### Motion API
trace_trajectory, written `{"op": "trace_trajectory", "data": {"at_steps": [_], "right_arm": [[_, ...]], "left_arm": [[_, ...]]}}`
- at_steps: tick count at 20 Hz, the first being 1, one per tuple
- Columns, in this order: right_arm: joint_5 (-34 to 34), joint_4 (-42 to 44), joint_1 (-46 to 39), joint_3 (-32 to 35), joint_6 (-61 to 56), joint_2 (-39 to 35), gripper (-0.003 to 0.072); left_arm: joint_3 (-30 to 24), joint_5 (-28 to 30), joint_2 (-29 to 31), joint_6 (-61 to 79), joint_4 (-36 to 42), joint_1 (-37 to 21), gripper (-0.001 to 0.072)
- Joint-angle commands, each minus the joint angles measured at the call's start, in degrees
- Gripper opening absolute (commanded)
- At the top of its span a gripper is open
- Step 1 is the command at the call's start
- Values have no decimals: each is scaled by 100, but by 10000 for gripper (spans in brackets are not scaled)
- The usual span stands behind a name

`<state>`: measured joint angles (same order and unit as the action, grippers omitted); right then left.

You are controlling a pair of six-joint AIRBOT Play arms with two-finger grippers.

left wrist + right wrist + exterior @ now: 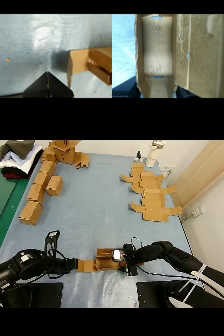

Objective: Fold the box.

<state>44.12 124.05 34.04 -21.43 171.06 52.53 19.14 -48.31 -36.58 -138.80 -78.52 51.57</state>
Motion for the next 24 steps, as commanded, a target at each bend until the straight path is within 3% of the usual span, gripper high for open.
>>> {"op": "trace_trajectory", "data": {"at_steps": [1,4,7,10,15,21,24], "right_arm": [[-2,0,2,2,-2,0,525],[-2,0,2,2,-2,0,525],[-2,0,2,2,-2,0,525],[-2,0,2,2,-2,0,525],[-2,0,2,2,-2,0,526],[-2,0,2,2,-2,0,525],[-2,0,2,2,-2,0,525]], "left_arm": [[-289,1228,-407,83,966,-74,10],[-289,2111,-876,684,1694,214,10],[-284,2393,-1314,750,1939,492,10],[-221,2699,-1357,748,1980,658,10],[-55,2612,-1038,787,1980,667,9],[236,1556,-802,789,1812,424,13],[409,1432,-750,789,1657,363,14]]}}
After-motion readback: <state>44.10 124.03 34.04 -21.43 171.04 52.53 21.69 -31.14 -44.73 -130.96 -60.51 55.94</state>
